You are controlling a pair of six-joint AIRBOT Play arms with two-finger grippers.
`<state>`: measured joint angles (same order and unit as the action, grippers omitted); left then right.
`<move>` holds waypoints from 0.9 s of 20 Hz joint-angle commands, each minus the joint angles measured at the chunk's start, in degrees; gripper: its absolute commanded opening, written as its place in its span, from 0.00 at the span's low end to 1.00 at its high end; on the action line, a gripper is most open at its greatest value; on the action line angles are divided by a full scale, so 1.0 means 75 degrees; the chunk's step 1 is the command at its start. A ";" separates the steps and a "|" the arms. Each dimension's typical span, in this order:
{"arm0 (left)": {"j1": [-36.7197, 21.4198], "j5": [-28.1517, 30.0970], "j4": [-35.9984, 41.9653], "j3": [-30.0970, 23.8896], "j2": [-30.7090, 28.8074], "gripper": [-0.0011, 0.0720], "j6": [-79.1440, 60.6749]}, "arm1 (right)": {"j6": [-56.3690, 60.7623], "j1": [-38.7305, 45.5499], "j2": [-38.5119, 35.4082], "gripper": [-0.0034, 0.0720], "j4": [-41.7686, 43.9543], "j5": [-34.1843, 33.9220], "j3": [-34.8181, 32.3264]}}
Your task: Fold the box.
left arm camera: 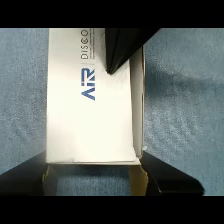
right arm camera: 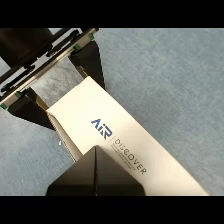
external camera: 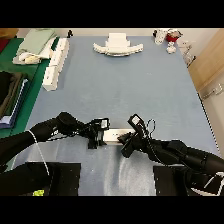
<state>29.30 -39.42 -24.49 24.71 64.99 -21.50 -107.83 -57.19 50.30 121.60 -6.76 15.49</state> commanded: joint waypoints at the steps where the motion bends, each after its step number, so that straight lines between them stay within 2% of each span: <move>1: 0.0000 -0.0003 0.0006 0.0006 0.0000 0.58 0.0006 | -0.0003 -0.0009 -0.0157 0.05 -0.0213 -0.0087 0.0044; 7: 0.0000 -0.0003 0.0006 0.0006 0.0000 0.58 0.0006 | -0.0009 0.0000 -0.0699 0.05 -0.0577 -0.0187 0.0268; 11: 0.0000 -0.0003 0.0006 0.0006 0.0000 0.58 0.0006 | -0.0003 0.0184 -0.0726 0.05 -0.1227 -0.0726 0.0548; 14: 0.0000 -0.0003 0.0006 0.0009 0.0000 0.58 0.0006 | 0.0000 0.0670 -0.0714 0.05 -0.1547 -0.2037 0.1046; 18: 0.0000 -0.0003 0.0006 0.0006 0.0000 0.58 0.0006 | 0.0006 0.1792 -0.0595 0.05 -0.2308 -0.4724 0.2203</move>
<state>29.32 -39.42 -24.40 24.73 64.97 -21.41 -107.85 -48.82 45.32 108.71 -27.53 26.74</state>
